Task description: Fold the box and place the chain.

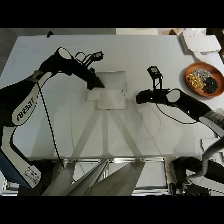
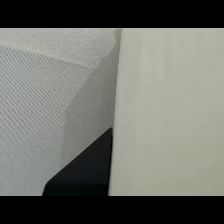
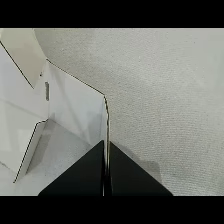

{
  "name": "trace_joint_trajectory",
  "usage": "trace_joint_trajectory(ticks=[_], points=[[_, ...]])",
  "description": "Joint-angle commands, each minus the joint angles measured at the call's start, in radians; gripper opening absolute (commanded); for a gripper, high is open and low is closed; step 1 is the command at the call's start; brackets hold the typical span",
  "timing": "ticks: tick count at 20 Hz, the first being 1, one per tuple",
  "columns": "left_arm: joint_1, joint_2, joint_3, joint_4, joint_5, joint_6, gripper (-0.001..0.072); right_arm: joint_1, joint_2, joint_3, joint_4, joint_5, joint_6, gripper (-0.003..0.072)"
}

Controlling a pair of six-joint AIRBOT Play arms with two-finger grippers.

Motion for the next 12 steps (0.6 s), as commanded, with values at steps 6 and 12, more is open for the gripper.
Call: trace_joint_trajectory(ticks=[6, 12], points=[[0.0, -0.001, 0.0, 0.0, -0.002, 0.003, 0.0012, 0.0, 0.001, 0.0, 0.0, 0.002, 0.0, 0.0012], [0.0, -0.001, 0.0, 0.0, -0.003, 0.003, 0.0011, 0.0, 0.001, 0.0, 0.0, -0.01, 0.0, 0.0012]])
